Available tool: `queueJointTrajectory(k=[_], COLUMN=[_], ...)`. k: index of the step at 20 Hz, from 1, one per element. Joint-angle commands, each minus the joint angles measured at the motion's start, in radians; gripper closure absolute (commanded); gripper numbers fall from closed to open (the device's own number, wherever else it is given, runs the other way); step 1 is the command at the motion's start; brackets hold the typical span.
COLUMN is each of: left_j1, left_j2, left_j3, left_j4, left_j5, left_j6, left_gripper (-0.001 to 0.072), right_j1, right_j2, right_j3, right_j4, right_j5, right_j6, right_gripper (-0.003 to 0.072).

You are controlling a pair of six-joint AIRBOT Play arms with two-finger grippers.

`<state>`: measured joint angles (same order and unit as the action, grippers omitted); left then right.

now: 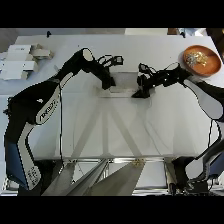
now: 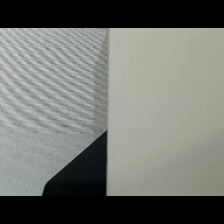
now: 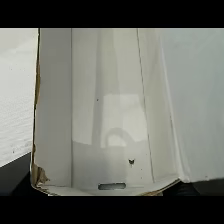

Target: Fold the box and place the chain.

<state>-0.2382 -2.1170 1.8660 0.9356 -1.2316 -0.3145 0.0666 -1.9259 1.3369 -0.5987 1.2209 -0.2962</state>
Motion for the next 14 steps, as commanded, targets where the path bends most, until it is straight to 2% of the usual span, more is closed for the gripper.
queueJointTrajectory(k=[1,11,12,14], left_j1=[0.0,0.0,0.0,0.0], left_j2=[-0.001,-0.001,-0.001,-0.001], left_j3=[0.0,0.0,0.0,0.0], left_j4=[0.0,0.0,0.0,0.0], left_j5=[0.0,0.0,0.0,0.0], left_j6=[0.0,0.0,0.0,0.0], left_gripper=[0.0693,0.0693,0.0693,0.0693], right_j1=[0.0,0.001,0.001,0.001], right_j2=[0.0,0.0,0.0,0.0], right_j3=[0.0,0.0,0.0,0.0], right_j4=[-0.002,-0.003,-0.002,-0.002], right_j5=[0.003,-0.001,-0.006,-0.005], right_j6=[0.0,0.003,0.008,0.007], right_gripper=[-0.0005,0.0001,0.0044,0.0191])
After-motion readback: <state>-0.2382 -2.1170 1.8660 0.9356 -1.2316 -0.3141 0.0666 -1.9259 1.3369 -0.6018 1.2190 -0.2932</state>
